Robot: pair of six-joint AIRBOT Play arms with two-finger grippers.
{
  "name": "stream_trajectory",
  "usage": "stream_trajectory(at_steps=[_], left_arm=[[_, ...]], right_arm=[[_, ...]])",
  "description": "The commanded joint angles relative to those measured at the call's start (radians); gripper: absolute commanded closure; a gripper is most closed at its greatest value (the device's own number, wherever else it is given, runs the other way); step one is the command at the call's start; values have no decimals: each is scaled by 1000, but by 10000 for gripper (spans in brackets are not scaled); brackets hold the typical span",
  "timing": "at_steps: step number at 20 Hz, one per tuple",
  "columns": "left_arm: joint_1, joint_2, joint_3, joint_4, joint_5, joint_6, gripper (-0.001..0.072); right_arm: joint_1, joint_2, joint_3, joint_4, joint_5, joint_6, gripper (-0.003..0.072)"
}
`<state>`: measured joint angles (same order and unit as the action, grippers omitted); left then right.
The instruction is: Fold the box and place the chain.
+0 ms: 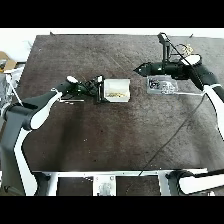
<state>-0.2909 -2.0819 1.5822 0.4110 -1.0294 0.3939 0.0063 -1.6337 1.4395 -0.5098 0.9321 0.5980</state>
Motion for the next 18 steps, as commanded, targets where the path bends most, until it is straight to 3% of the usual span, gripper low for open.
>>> stream_trajectory(at_steps=[1, 8, 10, 11, 13, 17, 18], left_arm=[[0, 0, 0, 0, 1, 0, 440], [0, 0, 0, 0, 0, 0, 441], [0, 0, 0, 0, 0, 0, 440], [0, 0, 0, 0, 0, 0, 440], [0, 0, 0, 0, 0, 0, 440], [0, 0, 0, 0, 0, 0, 440], [0, 0, 0, 0, 0, 0, 440]], right_arm=[[-55, -162, 100, 174, 176, -192, 509], [-27, -261, 130, 179, 204, -410, 508], [-27, -261, 130, 193, 278, -486, 506], [-27, -260, 130, 193, 339, -537, 407], [-27, -260, 130, 188, 414, -573, 399], [-21, -260, 130, 153, 443, -590, 395], [-14, -260, 130, 138, 450, -611, 237]])
